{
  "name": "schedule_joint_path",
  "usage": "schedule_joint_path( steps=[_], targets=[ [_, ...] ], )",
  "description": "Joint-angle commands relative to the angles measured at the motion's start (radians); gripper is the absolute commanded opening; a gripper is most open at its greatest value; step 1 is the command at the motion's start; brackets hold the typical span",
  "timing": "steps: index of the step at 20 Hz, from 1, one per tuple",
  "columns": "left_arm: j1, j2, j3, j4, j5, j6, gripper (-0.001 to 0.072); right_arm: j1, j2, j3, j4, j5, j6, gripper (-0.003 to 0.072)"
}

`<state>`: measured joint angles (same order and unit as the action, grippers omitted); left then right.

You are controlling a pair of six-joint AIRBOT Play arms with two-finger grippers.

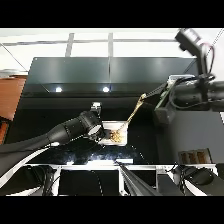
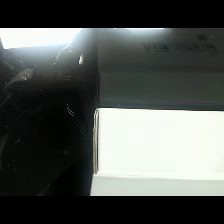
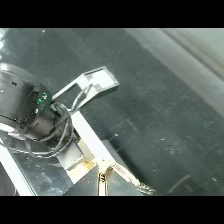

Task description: Fold the box and place the chain.

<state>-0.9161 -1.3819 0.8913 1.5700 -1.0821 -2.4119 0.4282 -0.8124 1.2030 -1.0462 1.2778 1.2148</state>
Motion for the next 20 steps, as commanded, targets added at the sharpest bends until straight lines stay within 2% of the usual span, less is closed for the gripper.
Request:
schedule_joint_path(
  steps=[1, 5, 8, 14, 20],
  targets=[
    [0.0, 0.0, 0.001, 0.0, 0.0, 0.0, 0.0031, -0.039, 0.001, 0.076, -0.01, 0.081, 0.001, 0.0023],
    [0.0, 0.0, 0.001, 0.0, 0.0, 0.0, 0.0031, -0.042, 0.001, 0.085, 0.012, 0.125, 0.0, 0.0022],
    [0.0, 0.0, 0.001, 0.0, 0.0, 0.0, 0.0031, -0.042, 0.001, 0.085, 0.095, 0.151, -0.024, 0.0022],
    [0.0, 0.0, 0.001, 0.0, 0.0, 0.0, 0.0031, -0.042, 0.0, 0.085, 0.375, 0.123, -0.076, 0.0023],
    [0.0, 0.0, 0.001, 0.0, 0.002, 0.0, 0.0031, -0.04, -0.014, 0.085, 0.447, 0.082, -0.097, 0.0023]
  ],
)
